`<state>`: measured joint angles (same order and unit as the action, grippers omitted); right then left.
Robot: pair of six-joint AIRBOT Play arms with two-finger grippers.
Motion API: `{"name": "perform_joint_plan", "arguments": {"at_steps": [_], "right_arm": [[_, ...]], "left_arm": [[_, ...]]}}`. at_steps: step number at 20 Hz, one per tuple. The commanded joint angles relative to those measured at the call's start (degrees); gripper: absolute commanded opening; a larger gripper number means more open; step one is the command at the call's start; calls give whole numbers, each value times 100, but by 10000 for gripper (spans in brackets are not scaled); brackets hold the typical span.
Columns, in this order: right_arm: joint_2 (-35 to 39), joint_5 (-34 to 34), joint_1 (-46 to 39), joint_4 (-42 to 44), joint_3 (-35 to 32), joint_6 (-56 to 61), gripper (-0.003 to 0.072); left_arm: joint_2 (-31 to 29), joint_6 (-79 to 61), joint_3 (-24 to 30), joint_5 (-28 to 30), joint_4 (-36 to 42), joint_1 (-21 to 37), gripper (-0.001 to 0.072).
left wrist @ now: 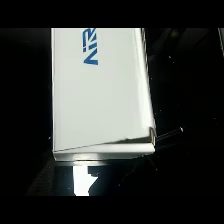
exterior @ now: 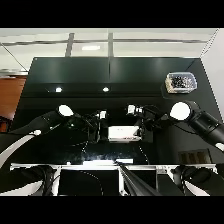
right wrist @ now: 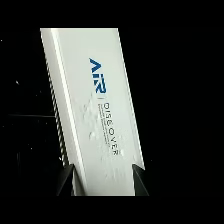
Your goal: Fold the box and place the chain.
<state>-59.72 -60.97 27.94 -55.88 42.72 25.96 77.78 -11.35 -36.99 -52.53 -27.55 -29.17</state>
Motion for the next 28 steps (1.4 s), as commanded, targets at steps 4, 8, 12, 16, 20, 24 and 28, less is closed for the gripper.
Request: {"name": "perform_joint_plan", "arguments": {"at_steps": [4,8,12,16,20,24,28], "right_arm": [[4,66,39,131,7,212,410],[4,24,39,138,4,509,410],[2,-273,39,129,4,503,141],[2,-308,39,138,4,509,140],[2,-332,39,142,4,514,192],[2,-330,39,142,4,516,224],[2,-330,39,144,4,516,223]], "left_arm": [[2,-4,-2,2,0,-4,334],[2,-4,-2,2,0,-4,334],[2,-4,-2,4,0,-4,334],[2,-4,-2,4,0,-4,334],[2,-4,-2,4,0,-4,334],[2,-4,-2,4,0,-4,334],[2,-4,-2,4,0,-4,334]]}}
